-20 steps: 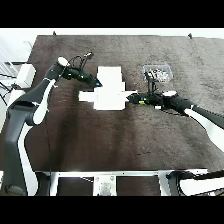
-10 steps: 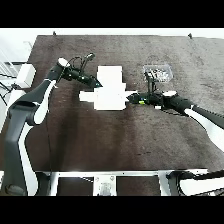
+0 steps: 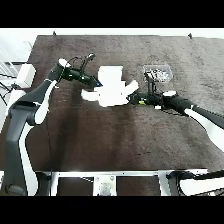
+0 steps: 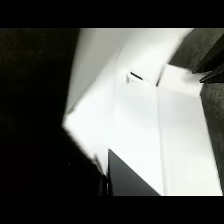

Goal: Fold the box and place the chain.

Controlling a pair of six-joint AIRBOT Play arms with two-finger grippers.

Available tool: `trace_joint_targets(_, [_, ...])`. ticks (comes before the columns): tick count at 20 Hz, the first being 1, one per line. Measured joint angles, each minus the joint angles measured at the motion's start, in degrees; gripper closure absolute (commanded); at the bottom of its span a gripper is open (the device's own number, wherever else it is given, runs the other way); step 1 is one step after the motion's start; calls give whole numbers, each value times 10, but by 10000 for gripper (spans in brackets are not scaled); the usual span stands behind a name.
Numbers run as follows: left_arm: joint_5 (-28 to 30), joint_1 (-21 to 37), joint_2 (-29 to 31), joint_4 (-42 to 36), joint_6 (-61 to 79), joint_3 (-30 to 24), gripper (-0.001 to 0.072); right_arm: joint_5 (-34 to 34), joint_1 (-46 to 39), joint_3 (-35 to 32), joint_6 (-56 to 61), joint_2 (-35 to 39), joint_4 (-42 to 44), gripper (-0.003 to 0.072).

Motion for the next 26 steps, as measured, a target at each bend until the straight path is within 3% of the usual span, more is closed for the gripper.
trace_joint_targets(3, [-17, 0, 0, -1, 44, 0, 692, 3, -3, 0, 0, 0, 1, 363])
trace_joint_targets(13, [-61, 1, 16, -35, 250, -38, 696, 104, -118, 1, 1, 62, 3, 363])
trace_joint_targets(21, [26, 0, 57, -115, 403, -168, 696, 149, -150, -1, 1, 72, 2, 363])
trace_joint_targets(26, [59, 0, 60, -147, 477, -208, 692, 153, -153, -1, 1, 72, 2, 363])
